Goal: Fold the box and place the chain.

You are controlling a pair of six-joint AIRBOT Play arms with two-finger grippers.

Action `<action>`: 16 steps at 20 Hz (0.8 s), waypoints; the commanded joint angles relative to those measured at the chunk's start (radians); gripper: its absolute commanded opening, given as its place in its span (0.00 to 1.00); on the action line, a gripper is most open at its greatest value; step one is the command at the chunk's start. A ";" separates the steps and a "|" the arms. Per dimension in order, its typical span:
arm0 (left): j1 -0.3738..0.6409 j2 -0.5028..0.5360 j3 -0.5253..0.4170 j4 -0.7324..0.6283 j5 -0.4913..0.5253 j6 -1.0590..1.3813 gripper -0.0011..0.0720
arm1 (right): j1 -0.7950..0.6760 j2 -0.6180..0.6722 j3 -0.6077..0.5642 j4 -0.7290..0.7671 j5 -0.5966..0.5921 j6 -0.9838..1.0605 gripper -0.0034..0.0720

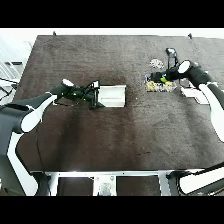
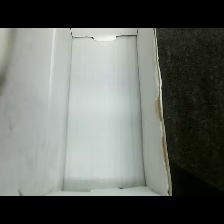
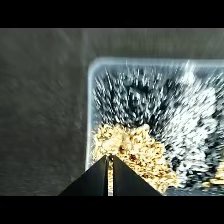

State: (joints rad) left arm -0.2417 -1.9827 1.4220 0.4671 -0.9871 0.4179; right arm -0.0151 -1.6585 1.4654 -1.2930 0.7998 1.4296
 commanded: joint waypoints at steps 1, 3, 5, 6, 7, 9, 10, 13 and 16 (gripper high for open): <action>0.000 0.000 0.000 0.000 0.002 0.000 0.10 | 0.000 0.120 0.007 -0.024 0.016 -0.002 0.07; 0.000 0.000 0.000 0.000 0.002 0.000 0.10 | 0.000 0.203 0.007 -0.027 0.017 -0.002 0.07; 0.000 0.000 0.000 0.000 0.002 0.000 0.10 | 0.004 0.292 0.007 -0.026 0.016 -0.002 0.07; 0.000 0.000 0.000 0.000 0.002 0.000 0.10 | 0.008 0.342 0.007 -0.026 0.015 -0.002 0.07; 0.000 0.000 0.000 0.000 0.002 0.000 0.10 | 0.013 0.389 0.007 -0.026 0.012 -0.002 0.07; 0.000 0.000 0.000 0.000 0.001 0.000 0.10 | 0.029 0.484 0.007 -0.026 0.011 -0.002 0.07; 0.000 0.000 0.000 0.000 0.001 0.000 0.10 | 0.044 0.528 0.007 -0.024 0.012 -0.002 0.07; 0.000 0.000 0.000 0.000 0.001 0.000 0.10 | 0.108 0.626 0.007 -0.024 0.013 -0.002 0.07; 0.000 0.000 0.000 0.000 0.001 0.000 0.10 | 0.219 0.674 0.006 -0.023 0.017 -0.002 0.07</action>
State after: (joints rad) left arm -0.2417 -1.9827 1.4220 0.4671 -0.9863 0.4179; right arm 0.1226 -1.0466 1.4715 -1.3170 0.8139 1.4269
